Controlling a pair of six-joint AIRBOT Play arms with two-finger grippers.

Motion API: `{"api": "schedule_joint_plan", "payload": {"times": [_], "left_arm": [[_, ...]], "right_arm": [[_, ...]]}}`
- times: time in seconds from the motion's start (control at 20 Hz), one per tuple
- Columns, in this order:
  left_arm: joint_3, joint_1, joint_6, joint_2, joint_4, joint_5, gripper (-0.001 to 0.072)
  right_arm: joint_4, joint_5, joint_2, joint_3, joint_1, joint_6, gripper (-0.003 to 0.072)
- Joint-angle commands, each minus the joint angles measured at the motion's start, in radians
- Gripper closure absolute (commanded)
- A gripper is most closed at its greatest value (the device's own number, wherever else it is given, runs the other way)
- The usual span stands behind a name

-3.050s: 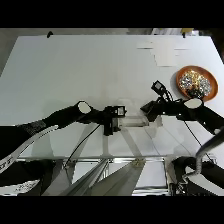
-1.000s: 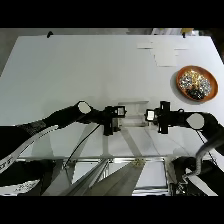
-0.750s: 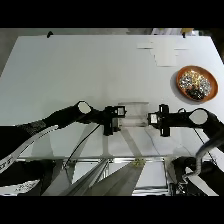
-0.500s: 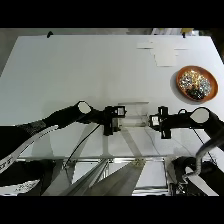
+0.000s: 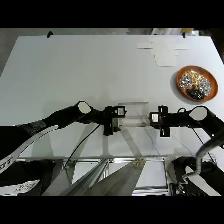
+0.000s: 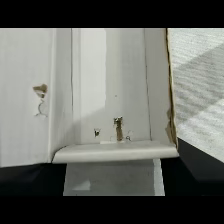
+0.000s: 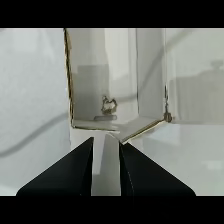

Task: Fold the box and place the chain.

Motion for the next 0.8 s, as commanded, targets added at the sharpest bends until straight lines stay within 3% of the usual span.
{"api": "schedule_joint_plan", "payload": {"times": [0.0, 0.5, 0.75], "left_arm": [[0.000, 0.000, 0.000, 0.000, 0.000, 0.000, 0.0439], [0.000, 0.000, 0.000, 0.001, 0.000, 0.000, 0.0439], [0.000, 0.000, 0.000, 0.000, 0.000, 0.000, 0.0439]], "right_arm": [[0.082, -0.006, -0.011, 0.001, -0.001, -0.052, 0.0529], [0.139, -0.006, -0.063, 0.001, 0.000, -0.074, 0.0531], [0.218, -0.070, -0.119, 0.001, 0.077, -0.101, 0.0528]]}}
